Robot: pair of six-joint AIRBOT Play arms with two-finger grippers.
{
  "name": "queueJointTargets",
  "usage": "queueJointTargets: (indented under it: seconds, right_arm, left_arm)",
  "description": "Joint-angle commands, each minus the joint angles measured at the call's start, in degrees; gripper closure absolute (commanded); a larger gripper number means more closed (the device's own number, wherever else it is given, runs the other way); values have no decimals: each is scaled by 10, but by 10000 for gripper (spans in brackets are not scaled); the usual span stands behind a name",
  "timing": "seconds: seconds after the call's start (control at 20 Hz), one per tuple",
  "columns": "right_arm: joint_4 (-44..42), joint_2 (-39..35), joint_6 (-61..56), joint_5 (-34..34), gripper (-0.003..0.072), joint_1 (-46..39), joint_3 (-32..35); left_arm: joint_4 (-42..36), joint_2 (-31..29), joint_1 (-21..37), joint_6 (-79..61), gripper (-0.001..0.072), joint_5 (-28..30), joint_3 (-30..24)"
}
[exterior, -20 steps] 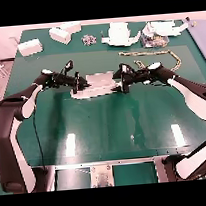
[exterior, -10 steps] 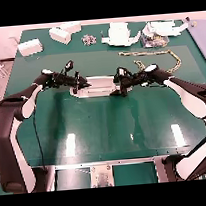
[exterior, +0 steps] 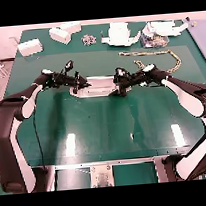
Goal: Fold the box and place the chain.
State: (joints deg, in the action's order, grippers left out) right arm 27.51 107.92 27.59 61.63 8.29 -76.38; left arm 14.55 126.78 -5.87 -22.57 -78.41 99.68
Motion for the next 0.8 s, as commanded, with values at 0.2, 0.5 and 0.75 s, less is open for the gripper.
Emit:
queueJointTargets:
  seconds: [0.2, 0.5, 0.75]
  right_arm:
    - [19, 18, -21, 2, -11, -4, -19]
    - [6, 18, -21, 33, -11, -7, -28]
    - [6, 18, -21, 63, -12, -7, -31]
  left_arm:
    - [1, 0, 0, 0, 688, 0, 0]
    - [3, 0, 0, 0, 688, 0, 0]
    - [8, 0, 0, 0, 688, 0, 0]
